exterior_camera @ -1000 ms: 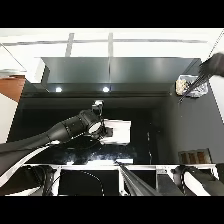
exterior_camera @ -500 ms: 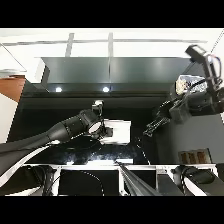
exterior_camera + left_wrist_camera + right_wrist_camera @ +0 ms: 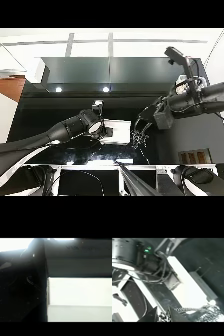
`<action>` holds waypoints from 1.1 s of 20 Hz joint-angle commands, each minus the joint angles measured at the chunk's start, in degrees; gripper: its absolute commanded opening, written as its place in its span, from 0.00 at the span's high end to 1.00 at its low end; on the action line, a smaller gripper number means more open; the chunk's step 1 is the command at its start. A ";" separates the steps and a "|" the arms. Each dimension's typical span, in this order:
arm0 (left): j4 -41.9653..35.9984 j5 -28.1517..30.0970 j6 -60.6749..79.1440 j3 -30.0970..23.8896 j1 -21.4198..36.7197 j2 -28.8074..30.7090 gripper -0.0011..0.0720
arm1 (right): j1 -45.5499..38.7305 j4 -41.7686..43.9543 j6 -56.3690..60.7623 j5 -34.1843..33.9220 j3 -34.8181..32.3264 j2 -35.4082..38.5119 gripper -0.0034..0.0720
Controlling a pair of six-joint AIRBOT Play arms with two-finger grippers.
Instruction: Fold the box and place the chain.
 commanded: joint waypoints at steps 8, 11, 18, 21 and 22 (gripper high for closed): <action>0.02 -0.02 0.00 -0.02 0.00 -0.02 0.94 | 11.45 -0.57 -0.26 -3.72 -0.02 -9.77 0.92; 0.02 -0.04 0.00 -0.02 0.00 -0.02 0.94 | 13.99 -2.80 -0.26 -5.53 -0.04 -13.77 0.92; 0.02 -0.04 0.00 -0.02 0.00 -0.02 0.94 | 12.09 -4.00 -0.28 -3.85 -0.02 -15.85 0.11; 0.00 -0.11 0.00 -0.02 0.00 -0.02 0.94 | 5.20 -4.66 -1.86 3.32 -0.02 -12.28 0.11; 0.00 -0.09 0.00 -0.02 0.00 -0.02 0.94 | 2.19 -6.23 -2.91 5.18 -0.02 -10.08 0.11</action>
